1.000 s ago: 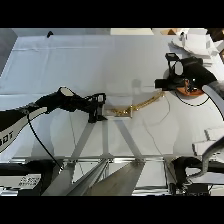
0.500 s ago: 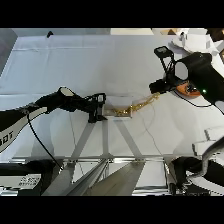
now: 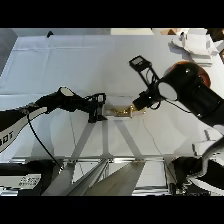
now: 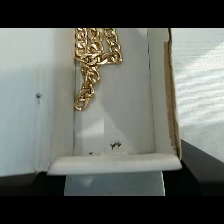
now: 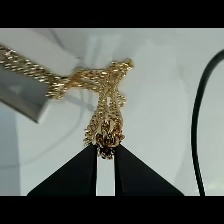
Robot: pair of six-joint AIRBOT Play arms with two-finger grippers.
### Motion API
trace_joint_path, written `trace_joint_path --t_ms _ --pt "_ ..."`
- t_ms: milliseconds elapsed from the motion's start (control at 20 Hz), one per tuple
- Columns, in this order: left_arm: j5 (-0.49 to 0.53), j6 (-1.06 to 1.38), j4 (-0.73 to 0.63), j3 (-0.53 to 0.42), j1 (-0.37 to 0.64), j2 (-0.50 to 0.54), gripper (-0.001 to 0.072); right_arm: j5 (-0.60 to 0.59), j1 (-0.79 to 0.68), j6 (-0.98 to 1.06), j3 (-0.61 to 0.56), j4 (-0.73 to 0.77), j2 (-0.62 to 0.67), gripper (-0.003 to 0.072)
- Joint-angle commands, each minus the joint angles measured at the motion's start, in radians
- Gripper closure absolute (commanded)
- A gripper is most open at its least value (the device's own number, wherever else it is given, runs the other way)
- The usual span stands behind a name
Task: Fold the box and place the chain.
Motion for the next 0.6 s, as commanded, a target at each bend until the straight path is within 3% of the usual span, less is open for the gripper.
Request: trace_joint_path --t_ms 0,550 --pt "0.000 0.000 0.000 0.000 0.000 -0.001 0.0483 -0.051 0.092 0.016 0.000 0.008 0.002 0.0682" --pt "0.000 0.000 0.000 0.000 0.000 -0.001 0.0483 -0.456 0.151 0.014 0.000 0.127 -0.026 0.0681"
